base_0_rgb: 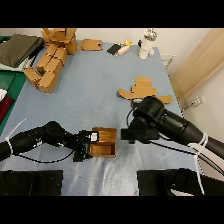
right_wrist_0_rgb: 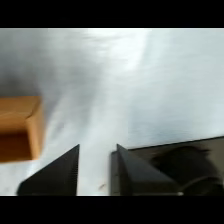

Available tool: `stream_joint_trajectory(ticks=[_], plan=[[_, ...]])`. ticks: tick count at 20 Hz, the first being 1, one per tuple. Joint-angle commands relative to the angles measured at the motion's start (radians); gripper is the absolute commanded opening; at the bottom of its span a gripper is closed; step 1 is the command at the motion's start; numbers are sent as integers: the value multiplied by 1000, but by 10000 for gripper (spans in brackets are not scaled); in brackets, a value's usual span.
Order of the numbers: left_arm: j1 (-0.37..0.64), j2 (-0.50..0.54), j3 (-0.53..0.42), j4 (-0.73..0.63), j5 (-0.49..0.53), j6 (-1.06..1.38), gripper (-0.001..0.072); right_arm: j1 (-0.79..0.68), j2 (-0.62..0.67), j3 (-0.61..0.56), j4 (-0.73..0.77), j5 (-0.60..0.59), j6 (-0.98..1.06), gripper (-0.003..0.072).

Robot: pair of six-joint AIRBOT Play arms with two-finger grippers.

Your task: Fold the box.

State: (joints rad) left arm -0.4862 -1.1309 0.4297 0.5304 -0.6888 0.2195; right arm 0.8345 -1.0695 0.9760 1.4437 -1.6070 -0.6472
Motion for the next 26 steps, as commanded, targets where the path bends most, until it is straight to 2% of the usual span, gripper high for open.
stream_joint_trajectory(ticks=[1,2,3,4,5,6,7,8,9,11,13,17,19,22,26], plan=[[0,-1,0,0,0,0,503,-204,47,-71,-112,24,-176,146],[0,-1,0,0,0,0,503,-304,36,-101,-48,159,-273,47],[0,-1,0,0,0,0,503,-415,14,-130,97,339,-426,4],[0,-1,0,0,0,0,503,-524,-24,-151,320,506,-636,4],[0,-1,0,0,0,0,503,-610,-74,-157,563,599,-848,4],[0,-1,0,0,0,0,503,-676,-136,-152,813,628,-1054,4],[0,-1,0,0,0,0,503,-723,-210,-145,1047,604,-1254,4],[0,-1,0,0,0,0,503,-742,-284,-134,1206,536,-1402,4],[0,-1,0,0,0,0,503,-740,-348,-118,1291,448,-1511,4],[0,-1,0,0,0,0,503,-696,-435,-94,1347,284,-1640,3],[0,-1,0,0,0,0,503,-620,-433,-100,1339,208,-1741,3],[0,-1,0,0,0,0,503,-504,-294,-169,1332,222,-1850,3],[0,-1,0,0,0,0,503,-472,-199,-243,1312,267,-1880,4],[0,-1,0,0,1,0,503,-396,-51,-367,1244,414,-1894,3],[0,-1,0,0,0,0,503,-280,69,-430,1105,593,-1874,4]])
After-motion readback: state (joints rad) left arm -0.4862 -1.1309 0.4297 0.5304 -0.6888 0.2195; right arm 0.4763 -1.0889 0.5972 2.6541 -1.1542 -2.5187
